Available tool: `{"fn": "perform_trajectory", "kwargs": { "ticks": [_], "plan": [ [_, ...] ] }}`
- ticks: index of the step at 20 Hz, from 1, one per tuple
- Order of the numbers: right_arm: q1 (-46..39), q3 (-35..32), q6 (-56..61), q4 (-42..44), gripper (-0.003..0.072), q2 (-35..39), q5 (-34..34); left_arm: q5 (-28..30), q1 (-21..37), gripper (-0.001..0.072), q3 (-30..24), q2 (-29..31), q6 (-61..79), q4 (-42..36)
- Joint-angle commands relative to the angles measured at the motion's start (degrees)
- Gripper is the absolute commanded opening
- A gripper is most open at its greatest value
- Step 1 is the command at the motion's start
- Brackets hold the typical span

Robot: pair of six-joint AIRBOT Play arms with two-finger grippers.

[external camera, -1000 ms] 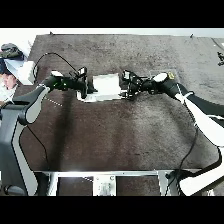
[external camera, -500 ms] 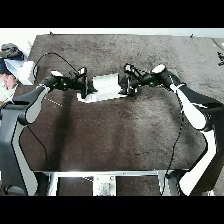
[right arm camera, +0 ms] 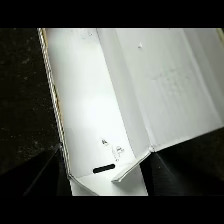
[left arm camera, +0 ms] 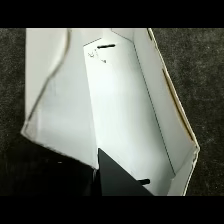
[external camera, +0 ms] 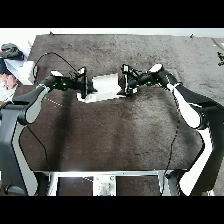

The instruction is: Fold the box and place the chain.

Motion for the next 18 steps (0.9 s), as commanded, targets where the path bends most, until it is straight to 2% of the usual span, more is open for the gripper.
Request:
{"fn": "perform_trajectory", "kwargs": {
  "ticks": [1, 18],
  "plan": [
    [0.3, 0.2, 0.7, 0.5, 0.0596, -1.0, 2.5, 0.0, -0.1, 0.0013, 0.0, 0.0, 0.0, 0.0],
    [1.2, 0.2, 0.7, 0.3, 0.0595, -3.2, 2.3, 0.0, -0.1, 0.0013, 0.0, 0.0, 0.0, -0.4]
  ]
}}
